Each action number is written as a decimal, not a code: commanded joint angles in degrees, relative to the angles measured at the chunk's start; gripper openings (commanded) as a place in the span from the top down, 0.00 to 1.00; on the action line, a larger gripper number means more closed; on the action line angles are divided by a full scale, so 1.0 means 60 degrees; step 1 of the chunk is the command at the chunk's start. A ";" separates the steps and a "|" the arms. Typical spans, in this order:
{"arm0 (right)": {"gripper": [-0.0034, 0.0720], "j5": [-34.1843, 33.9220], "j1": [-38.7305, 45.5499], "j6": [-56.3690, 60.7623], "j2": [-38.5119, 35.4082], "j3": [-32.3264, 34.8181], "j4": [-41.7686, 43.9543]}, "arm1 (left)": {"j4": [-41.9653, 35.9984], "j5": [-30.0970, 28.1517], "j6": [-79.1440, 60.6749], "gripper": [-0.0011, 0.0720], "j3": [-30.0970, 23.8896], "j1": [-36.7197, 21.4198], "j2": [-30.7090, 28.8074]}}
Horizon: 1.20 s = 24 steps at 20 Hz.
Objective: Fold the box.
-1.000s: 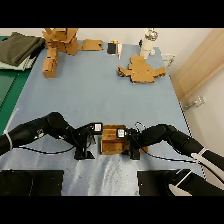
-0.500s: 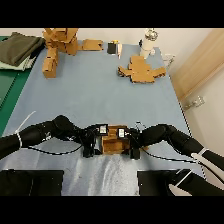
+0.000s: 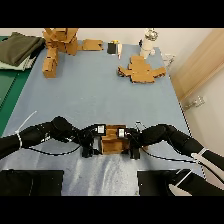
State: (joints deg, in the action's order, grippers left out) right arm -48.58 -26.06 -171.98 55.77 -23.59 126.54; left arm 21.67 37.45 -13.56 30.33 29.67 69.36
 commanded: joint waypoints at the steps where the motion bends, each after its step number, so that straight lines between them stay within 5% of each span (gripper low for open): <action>1: 0.21 0.0007 -0.0007 0.0000 -0.0004 -0.0004 -0.0025 | 0.0044 0.0273 -0.0015 0.03 -0.0098 -0.0069 -0.0004; 10: 0.21 0.0007 -0.0007 0.0004 -0.0004 -0.0004 -0.0025 | 0.0091 0.0277 0.0681 0.03 -0.0474 -0.0058 -0.0579; 24: 0.22 0.0007 -0.0007 0.0000 -0.0004 -0.0004 -0.0025 | -0.0900 -0.1308 0.0692 0.03 -0.0481 0.1191 -0.0295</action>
State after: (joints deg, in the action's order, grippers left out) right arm -48.56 -26.09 -171.98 55.77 -23.59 126.39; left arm 17.74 32.21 -9.41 27.46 35.48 66.98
